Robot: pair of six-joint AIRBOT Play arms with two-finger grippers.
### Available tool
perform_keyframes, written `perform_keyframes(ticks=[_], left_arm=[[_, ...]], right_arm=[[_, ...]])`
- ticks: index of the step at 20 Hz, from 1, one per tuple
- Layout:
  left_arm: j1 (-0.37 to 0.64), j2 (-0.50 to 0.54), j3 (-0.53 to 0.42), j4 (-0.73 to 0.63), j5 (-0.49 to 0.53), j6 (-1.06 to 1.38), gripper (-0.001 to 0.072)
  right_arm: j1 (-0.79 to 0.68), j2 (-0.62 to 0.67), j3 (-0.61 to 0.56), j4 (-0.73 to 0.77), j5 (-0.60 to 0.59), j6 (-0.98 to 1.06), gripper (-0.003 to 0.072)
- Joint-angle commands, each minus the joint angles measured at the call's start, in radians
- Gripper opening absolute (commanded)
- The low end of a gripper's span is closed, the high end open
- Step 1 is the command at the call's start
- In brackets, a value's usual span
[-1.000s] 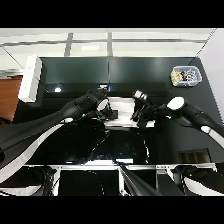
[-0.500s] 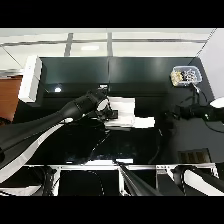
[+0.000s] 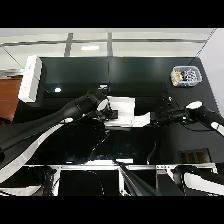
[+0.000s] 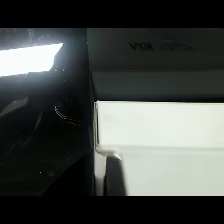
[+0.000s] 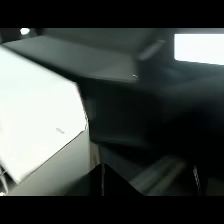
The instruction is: Fold the box and place the chain.
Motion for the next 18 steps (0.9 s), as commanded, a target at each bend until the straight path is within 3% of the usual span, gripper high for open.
perform_keyframes(ticks=[1, 2, 3, 8, 9, 10, 18], left_arm=[[0.000, 0.000, 0.000, 0.000, 0.000, 0.000, 0.0022], [0.000, 0.000, 0.000, 0.000, 0.000, 0.000, 0.0023], [0.000, 0.000, 0.000, 0.000, 0.000, 0.000, 0.0022], [0.000, 0.000, 0.000, 0.000, 0.003, 0.000, 0.0023], [0.000, 0.000, 0.000, 0.000, 0.003, 0.000, 0.0023], [0.000, 0.000, 0.000, 0.000, 0.003, 0.000, 0.0023], [0.000, 0.000, 0.000, 0.000, 0.003, 0.000, 0.0023]], right_arm=[[0.044, -0.014, 0.058, 0.066, 0.053, -0.055, 0.0154], [0.042, -0.014, 0.072, 0.066, 0.075, -0.043, 0.0470], [0.042, -0.014, 0.083, 0.067, 0.093, -0.037, 0.0564], [0.119, -0.014, 0.124, 0.072, 0.109, 0.019, 0.0542], [0.142, -0.014, 0.138, 0.069, 0.095, 0.030, 0.0396], [0.166, -0.014, 0.158, 0.055, 0.077, 0.060, 0.0368], [0.330, -0.014, 0.337, -0.378, 0.037, 0.518, 0.0368]])
